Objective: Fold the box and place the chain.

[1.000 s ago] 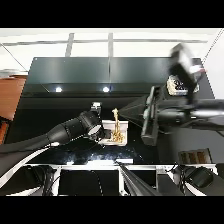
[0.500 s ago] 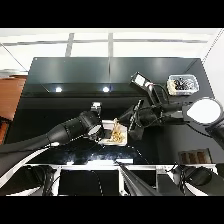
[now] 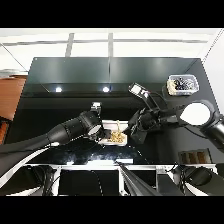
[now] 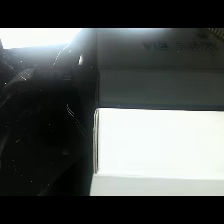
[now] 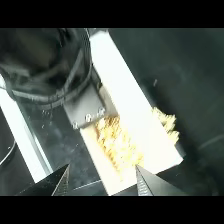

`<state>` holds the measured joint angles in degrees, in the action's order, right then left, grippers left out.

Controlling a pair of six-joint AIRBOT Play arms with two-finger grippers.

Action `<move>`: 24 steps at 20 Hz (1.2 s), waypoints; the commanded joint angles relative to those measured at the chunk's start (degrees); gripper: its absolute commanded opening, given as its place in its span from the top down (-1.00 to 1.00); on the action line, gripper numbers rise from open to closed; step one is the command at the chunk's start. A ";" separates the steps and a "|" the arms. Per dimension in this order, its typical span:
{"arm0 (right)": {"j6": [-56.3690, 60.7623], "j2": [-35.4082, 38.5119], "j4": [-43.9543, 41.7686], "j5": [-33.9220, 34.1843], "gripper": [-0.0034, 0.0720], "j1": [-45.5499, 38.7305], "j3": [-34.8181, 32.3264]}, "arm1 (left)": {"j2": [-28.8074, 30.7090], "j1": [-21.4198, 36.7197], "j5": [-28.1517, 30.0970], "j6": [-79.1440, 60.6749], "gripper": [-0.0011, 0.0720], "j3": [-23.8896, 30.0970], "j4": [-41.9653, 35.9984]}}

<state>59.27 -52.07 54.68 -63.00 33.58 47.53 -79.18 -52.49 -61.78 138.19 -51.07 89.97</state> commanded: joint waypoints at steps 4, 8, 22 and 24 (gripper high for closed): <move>8.35 -0.04 -4.26 12.17 -0.45 0.11 -9.51 | -0.02 0.00 0.02 -0.02 0.89 -0.04 0.02; 8.31 -1.40 -9.66 17.20 -0.45 0.17 -9.88 | -0.02 0.00 0.02 -0.02 0.89 -0.04 0.02; 8.02 -4.76 -11.47 27.96 -0.37 6.99 -9.88 | -0.02 -0.02 0.00 -0.02 0.89 -0.04 -0.02; 8.00 -4.76 -10.82 28.09 -0.11 6.99 -9.88 | -0.02 -0.02 0.00 -0.02 0.89 -0.04 -0.02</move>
